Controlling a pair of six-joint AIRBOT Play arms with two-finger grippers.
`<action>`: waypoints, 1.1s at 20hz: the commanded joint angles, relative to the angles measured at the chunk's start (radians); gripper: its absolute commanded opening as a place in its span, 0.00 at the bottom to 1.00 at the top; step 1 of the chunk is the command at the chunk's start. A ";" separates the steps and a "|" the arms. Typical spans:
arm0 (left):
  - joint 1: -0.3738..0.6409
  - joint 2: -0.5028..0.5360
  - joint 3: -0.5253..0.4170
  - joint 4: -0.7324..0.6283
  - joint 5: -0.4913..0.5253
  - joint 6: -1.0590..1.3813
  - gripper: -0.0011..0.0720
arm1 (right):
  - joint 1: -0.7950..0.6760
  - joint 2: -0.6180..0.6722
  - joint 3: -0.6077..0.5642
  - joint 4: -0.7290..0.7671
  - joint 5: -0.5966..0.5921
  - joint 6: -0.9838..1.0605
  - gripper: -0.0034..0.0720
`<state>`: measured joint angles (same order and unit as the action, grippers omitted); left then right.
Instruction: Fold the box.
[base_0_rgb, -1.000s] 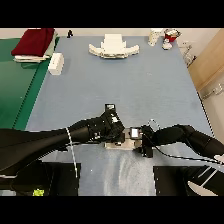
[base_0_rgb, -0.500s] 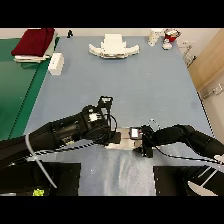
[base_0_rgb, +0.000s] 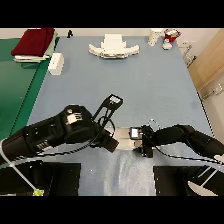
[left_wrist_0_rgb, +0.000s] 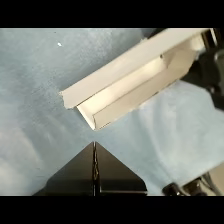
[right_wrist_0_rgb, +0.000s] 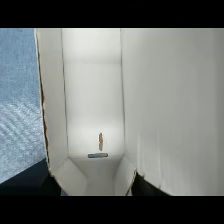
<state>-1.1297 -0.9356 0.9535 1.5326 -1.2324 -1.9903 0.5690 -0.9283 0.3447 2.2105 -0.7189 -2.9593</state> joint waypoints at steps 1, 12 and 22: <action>0.111 0.127 -0.112 -0.112 0.027 0.383 0.03 | 0.000 0.001 0.001 0.000 0.000 0.000 0.59; 0.539 0.302 -0.581 -0.599 0.454 1.529 0.95 | 0.000 0.001 0.001 0.000 0.000 0.000 0.59; 0.539 0.032 -0.629 -0.965 0.616 2.103 0.96 | 0.000 0.001 0.001 0.000 0.000 0.000 0.59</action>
<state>-0.5934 -0.8490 0.3305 0.6346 -0.6777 -0.0059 0.5690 -0.9283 0.3447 2.2105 -0.7185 -2.9589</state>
